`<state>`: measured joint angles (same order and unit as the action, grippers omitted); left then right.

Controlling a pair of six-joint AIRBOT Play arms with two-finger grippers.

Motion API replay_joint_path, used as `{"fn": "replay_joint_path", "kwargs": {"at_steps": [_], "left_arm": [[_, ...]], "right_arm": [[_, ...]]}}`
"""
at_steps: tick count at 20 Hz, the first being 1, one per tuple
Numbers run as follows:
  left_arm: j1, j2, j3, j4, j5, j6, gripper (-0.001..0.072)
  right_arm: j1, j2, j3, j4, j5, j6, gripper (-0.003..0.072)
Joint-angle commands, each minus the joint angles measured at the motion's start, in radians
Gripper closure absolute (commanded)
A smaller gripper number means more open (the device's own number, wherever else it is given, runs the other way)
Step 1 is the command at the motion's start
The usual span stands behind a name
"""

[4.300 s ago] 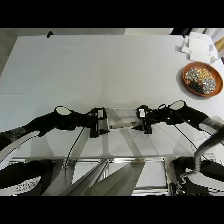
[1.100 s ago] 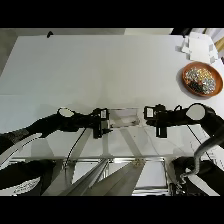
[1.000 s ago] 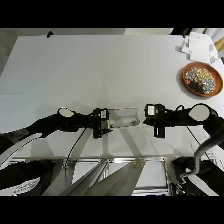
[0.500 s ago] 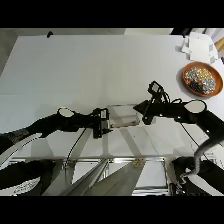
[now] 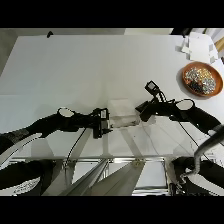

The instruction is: Fold the box and place the chain.

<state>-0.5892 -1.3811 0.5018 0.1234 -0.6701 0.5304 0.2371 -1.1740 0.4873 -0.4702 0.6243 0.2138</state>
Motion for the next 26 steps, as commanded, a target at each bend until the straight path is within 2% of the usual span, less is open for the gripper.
{"fn": "replay_joint_path", "kwargs": {"at_steps": [1, 4, 8, 10, 12, 14, 16, 19, 20, 25, 26], "left_arm": [[0.0, 0.001, 0.0, 0.0, 0.0, 0.0, 0.0606], [0.0, 0.001, 0.0, 0.0, 0.0, 0.0, 0.0606], [0.0, 0.001, 0.0, 0.0, 0.0, 0.0, 0.0606], [0.0, 0.001, 0.0, 0.0, 0.0, 0.0, 0.0606], [0.0, 0.001, 0.0, 0.0, 0.0, 0.0, 0.0606], [0.0, 0.001, 0.0, 0.0, 0.0, 0.0, 0.0606], [0.0, 0.001, 0.0, 0.0, 0.0, 0.0, 0.0606], [0.0, 0.001, 0.0, 0.0, 0.0, 0.0, 0.0606], [0.0, 0.001, 0.0, 0.0, 0.0, 0.0, 0.0606], [0.0, 0.001, 0.0, 0.0, 0.0, 0.0, 0.0606], [0.0, 0.001, 0.0, 0.0, 0.0, 0.0, 0.0606]], "right_arm": [[0.0, -0.003, 0.013, -0.019, 0.049, 0.028, 0.0671], [0.0, 0.043, 0.053, -0.123, 0.147, 0.109, 0.0671], [0.0, 0.163, 0.092, -0.428, 0.209, 0.185, 0.0672], [0.0, 0.199, 0.092, -0.586, 0.271, 0.075, 0.0671], [0.0, 0.195, 0.091, -0.716, 0.391, -0.081, 0.0671], [0.0, 0.18, 0.091, -0.715, 0.438, -0.235, 0.0661], [0.001, 0.152, 0.091, -0.612, 0.422, -0.342, 0.0475], [0.001, 0.097, 0.091, -0.489, 0.38, -0.444, 0.0482], [0.001, 0.08, 0.091, -0.47, 0.374, -0.459, 0.0515], [0.058, 0.074, 0.09, -0.468, 0.311, -0.459, 0.0536], [0.071, 0.074, 0.09, -0.468, 0.292, -0.459, 0.0576]]}}
